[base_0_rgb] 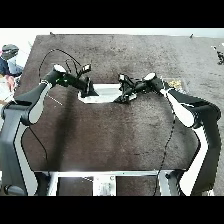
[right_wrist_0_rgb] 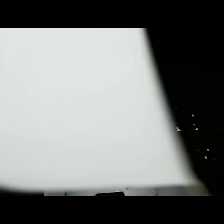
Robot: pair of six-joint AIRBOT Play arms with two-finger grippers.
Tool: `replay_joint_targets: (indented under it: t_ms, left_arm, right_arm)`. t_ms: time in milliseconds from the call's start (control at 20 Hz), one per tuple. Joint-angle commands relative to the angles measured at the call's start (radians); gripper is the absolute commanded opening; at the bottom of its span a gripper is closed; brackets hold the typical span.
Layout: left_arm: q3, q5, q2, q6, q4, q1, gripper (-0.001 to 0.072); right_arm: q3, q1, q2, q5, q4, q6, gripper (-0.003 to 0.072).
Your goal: Fold the box and place the chain.
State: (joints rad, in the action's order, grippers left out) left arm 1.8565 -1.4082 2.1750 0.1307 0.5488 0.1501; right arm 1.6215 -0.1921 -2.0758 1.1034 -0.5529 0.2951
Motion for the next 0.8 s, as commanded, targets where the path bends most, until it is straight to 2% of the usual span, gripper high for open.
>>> replay_joint_targets:
  t_ms: [0, 150, 350, 500, 650, 700, 750]
  left_arm:
    - [0.003, -0.027, -0.004, 0.001, -0.018, 0.0, 0.0291]
    - [0.003, -0.033, -0.032, 0.001, -0.016, -0.016, 0.0291]
    - [0.005, -0.061, -0.095, -0.002, -0.02, -0.107, 0.0291]
    - [0.005, -0.152, -0.116, -0.003, -0.049, -0.156, 0.029]
    - [0.005, -0.22, -0.116, -0.041, -0.058, -0.145, 0.0286]
    - [0.004, -0.222, -0.116, -0.06, -0.055, -0.134, 0.0105]
    - [0.002, -0.227, -0.115, -0.055, -0.05, -0.123, 0.0012]
  right_arm:
    - [0.0, 0.0, 0.0, 0.011, -0.004, -0.001, 0.0463]
    - [0.0, 0.0, 0.0, 0.011, -0.004, 0.0, 0.0464]
    - [0.0, 0.0, 0.0, 0.011, -0.004, 0.0, 0.0463]
    - [0.0, 0.0, 0.0, 0.011, -0.004, 0.0, 0.0463]
    - [0.0, 0.0, 0.0, 0.011, -0.004, 0.0, 0.0463]
    - [0.0, 0.0, 0.0, 0.011, -0.004, 0.0, 0.0463]
    - [0.0, 0.0, 0.0, 0.011, -0.004, 0.0, 0.0463]
